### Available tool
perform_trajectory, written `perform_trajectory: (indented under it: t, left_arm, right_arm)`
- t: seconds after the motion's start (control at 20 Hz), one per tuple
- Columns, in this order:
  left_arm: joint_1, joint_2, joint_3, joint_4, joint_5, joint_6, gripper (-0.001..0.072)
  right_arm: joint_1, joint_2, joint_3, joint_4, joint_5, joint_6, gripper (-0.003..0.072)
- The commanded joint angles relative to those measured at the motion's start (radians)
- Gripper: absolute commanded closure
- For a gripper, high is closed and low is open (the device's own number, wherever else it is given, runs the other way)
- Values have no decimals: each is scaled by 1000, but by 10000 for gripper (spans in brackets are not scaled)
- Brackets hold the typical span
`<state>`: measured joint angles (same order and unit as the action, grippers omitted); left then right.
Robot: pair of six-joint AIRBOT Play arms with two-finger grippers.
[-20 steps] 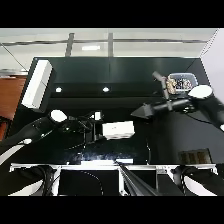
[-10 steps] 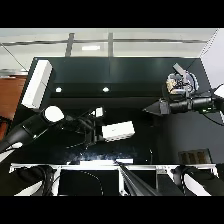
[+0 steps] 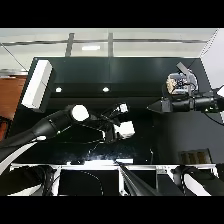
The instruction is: Fold the box and place the chain.
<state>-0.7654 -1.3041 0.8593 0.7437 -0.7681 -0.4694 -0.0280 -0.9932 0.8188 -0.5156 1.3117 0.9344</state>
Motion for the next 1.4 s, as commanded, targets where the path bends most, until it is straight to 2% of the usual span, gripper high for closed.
perform_trajectory:
  t: [0.0,0.25,0.4,0.75,0.85,1.05,1.1,1.15,1.2,1.25,1.35]
  left_arm:
    - [-31,-32,16,39,66,-103,4]
    - [-31,-33,27,128,73,-134,4]
    - [-31,-33,27,218,4,-145,4]
    - [-50,-37,27,229,0,-145,4]
    - [-62,-60,27,229,14,-145,4]
    - [-85,-130,27,215,133,-171,4]
    - [-85,-138,27,217,129,-171,13]
    - [-80,-138,28,222,110,-171,146]
    - [-71,-132,29,221,84,-171,311]
    - [-54,-114,29,221,47,-172,350]
    - [8,-49,28,242,-47,-229,350]
  right_arm:
    - [-49,0,1,-18,-20,-1,668]
    - [-141,0,1,-20,-14,0,668]
    - [-163,0,1,-21,-14,0,668]
    - [-163,0,1,-21,-19,0,668]
    - [-163,0,0,-21,-21,0,668]
    - [-163,0,0,-21,-23,0,668]
    - [-163,0,0,-21,-23,0,667]
    - [-163,0,0,-21,-22,0,667]
    - [-163,0,1,-21,-22,0,667]
    - [-163,0,0,-21,-22,1,667]
    - [-163,0,1,-21,-16,1,667]
